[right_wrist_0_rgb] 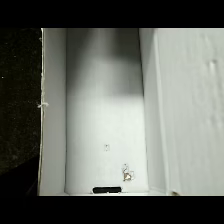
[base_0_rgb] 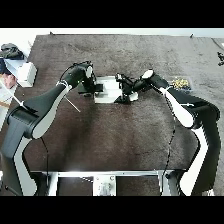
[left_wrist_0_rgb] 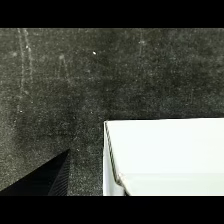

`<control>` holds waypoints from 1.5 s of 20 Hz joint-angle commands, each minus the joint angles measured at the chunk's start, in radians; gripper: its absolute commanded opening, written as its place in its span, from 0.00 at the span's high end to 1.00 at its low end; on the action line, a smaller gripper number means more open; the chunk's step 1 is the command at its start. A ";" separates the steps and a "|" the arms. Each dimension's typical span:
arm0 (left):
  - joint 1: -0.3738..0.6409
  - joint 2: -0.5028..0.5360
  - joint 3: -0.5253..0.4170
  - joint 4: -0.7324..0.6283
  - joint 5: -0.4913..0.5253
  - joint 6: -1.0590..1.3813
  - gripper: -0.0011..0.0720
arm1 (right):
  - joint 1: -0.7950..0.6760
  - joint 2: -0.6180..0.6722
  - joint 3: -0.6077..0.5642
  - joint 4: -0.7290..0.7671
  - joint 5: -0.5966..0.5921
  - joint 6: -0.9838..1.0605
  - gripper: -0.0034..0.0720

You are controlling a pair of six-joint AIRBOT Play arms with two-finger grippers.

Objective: Fold the box and place the chain.

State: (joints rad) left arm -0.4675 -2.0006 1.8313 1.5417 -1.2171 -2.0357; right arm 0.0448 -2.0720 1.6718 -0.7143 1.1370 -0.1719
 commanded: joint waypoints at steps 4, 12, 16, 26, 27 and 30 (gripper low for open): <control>-0.026 0.000 0.001 0.043 0.002 0.002 0.75 | 0.001 -0.001 0.000 0.000 0.000 0.000 0.24; -0.030 -0.016 0.006 0.043 -0.011 0.001 0.97 | 0.001 -0.001 0.000 0.000 0.000 0.000 0.24; -0.029 -0.015 0.016 0.022 -0.002 0.026 0.53 | 0.001 -0.001 0.000 0.000 0.000 0.000 0.24; -0.029 -0.002 0.104 0.003 -0.113 0.160 0.50 | 0.001 -0.001 0.000 0.000 0.000 0.000 0.24; -0.029 -0.002 0.129 0.003 -0.136 0.172 0.49 | 0.001 -0.001 0.000 0.000 0.000 0.000 0.24; -0.018 0.004 0.205 0.003 -0.216 0.246 0.21 | 0.001 -0.001 0.000 0.000 0.000 0.000 0.24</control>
